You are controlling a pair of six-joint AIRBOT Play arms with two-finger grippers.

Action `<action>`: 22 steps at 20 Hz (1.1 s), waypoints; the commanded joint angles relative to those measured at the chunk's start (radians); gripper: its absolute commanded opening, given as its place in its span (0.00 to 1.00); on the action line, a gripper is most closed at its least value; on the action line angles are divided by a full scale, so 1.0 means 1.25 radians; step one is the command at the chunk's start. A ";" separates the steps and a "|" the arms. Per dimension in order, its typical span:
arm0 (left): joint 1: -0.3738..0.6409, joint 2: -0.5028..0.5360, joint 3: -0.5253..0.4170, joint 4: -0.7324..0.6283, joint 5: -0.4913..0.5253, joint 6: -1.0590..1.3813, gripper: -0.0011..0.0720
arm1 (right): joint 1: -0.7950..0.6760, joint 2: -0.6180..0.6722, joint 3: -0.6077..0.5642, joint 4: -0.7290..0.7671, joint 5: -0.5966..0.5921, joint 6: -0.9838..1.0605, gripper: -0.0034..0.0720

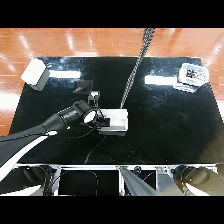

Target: Fold the box and place the chain.

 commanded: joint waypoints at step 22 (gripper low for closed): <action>0.000 0.000 0.000 0.000 0.001 0.000 0.04 | 0.001 -0.079 0.044 0.184 -0.102 -0.127 0.09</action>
